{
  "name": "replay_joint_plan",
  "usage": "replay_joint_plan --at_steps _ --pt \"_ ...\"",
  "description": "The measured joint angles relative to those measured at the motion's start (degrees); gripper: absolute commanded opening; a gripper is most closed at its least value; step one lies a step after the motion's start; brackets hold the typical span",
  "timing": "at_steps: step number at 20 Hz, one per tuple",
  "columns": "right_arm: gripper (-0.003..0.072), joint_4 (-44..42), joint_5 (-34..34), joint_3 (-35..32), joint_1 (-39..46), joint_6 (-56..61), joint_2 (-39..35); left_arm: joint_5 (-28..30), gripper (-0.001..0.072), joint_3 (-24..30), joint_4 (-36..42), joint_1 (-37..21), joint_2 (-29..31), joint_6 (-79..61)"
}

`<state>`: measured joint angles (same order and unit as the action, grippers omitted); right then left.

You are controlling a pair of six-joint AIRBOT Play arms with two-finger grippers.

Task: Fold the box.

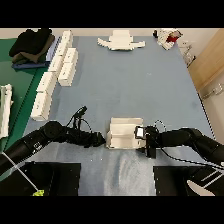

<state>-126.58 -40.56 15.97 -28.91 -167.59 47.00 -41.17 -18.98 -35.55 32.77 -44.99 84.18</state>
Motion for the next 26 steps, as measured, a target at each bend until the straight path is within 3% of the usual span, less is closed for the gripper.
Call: replay_joint_plan --at_steps 12,21,26 --pt "0.0566 0.0 0.0 0.0 0.0 0.0 0.0 -2.1 0.0352 -5.2 -1.0 2.4 -0.3 3.4" --pt "0.0566 0.0 0.0 0.0 0.0 0.0 0.0 -0.2 0.0352 -14.5 -23.4 16.1 -8.1 30.5" --pt "0.0566 0.0 0.0 0.0 0.0 0.0 0.0 -5.1 0.0352 -21.9 -34.0 21.4 -14.6 43.9"
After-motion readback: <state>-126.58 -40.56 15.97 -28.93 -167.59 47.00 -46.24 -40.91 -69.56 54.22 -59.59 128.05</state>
